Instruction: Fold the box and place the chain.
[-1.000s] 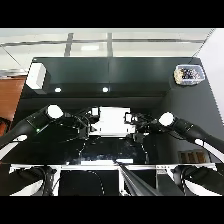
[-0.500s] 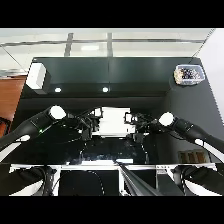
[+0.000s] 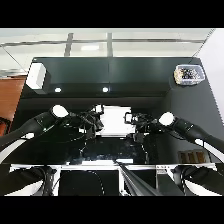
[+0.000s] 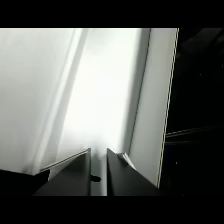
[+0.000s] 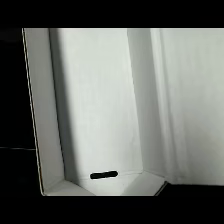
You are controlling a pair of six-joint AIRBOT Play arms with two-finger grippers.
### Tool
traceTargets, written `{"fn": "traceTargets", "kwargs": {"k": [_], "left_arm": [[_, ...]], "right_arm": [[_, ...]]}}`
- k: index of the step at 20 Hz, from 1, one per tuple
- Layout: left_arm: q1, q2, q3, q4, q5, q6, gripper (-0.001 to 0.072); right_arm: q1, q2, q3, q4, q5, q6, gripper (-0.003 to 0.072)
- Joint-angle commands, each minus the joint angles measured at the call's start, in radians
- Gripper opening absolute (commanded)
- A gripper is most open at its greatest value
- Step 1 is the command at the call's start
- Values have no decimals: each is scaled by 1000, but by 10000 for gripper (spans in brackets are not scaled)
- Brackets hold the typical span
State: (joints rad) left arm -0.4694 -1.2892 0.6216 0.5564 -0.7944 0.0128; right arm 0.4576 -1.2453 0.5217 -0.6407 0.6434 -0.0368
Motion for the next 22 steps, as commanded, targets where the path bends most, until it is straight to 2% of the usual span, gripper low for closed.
{"fn": "traceTargets", "kwargs": {"k": [1,4,5,6,11,12,13,14,15,16,17,18,19,20,21,22], "left_arm": [[0,-15,1,-11,-11,11,38],[-1,-15,1,15,-26,14,31],[-1,-15,1,16,-24,14,149],[-1,-15,1,16,-23,14,236],[-2,-14,1,57,-23,41,226],[-2,-14,1,57,-23,41,283],[-1,-14,1,57,-22,41,374],[-1,-14,1,57,-22,40,377],[-1,-14,1,57,-23,40,326],[-1,-14,1,57,-23,40,262],[-1,-13,1,57,-23,40,159],[-1,-13,1,55,-24,39,165],[0,-13,1,55,-27,35,259],[0,-10,1,57,-27,33,302],[1,3,1,66,-24,31,281],[5,27,1,83,-19,13,194]], "right_arm": [[0,-1,0,0,0,0,202],[0,-1,0,0,0,0,202],[0,-1,0,0,0,0,202],[0,-1,0,0,0,0,202],[0,-1,0,0,0,0,202],[0,-1,0,0,0,0,202],[0,-1,0,0,0,0,202],[0,-1,0,0,0,0,202],[0,-1,0,0,0,0,202],[0,-1,0,0,0,0,202],[0,-1,0,0,0,0,202],[0,-1,0,1,0,0,202],[0,-1,0,0,0,0,202],[0,-1,0,1,0,0,202],[0,-1,0,0,0,0,202],[0,-1,0,1,0,0,202]]}}
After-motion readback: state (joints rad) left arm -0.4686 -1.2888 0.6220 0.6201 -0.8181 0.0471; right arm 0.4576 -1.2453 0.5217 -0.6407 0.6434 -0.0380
